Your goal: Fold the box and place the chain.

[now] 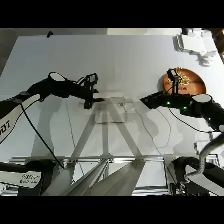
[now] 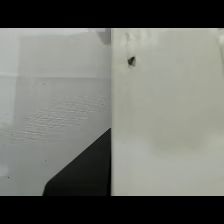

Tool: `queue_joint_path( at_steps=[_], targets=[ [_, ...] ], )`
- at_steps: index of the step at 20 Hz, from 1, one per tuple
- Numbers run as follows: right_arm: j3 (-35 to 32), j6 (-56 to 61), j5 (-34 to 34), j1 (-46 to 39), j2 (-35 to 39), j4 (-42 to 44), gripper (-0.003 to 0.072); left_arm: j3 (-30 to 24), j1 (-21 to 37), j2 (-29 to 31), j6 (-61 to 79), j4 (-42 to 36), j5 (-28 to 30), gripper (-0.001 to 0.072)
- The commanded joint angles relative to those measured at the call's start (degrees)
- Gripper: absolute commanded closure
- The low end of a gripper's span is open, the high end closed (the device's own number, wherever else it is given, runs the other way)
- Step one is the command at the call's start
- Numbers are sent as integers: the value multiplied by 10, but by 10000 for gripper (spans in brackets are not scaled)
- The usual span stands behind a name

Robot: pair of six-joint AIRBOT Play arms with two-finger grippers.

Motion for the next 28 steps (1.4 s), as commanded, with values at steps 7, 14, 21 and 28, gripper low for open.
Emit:
queue_joint_path(
  at_steps=[7,14,21,28],
  targets=[
    [0,0,1,0,0,0,108,2,0,11,0,72,-9,707],
    [0,0,2,0,0,0,108,2,0,-8,0,46,-7,705],
    [0,-96,89,0,0,0,110,2,0,-8,0,46,-12,697],
    [0,-387,145,6,0,3,100,2,0,-8,0,46,-12,697]
  ],
)
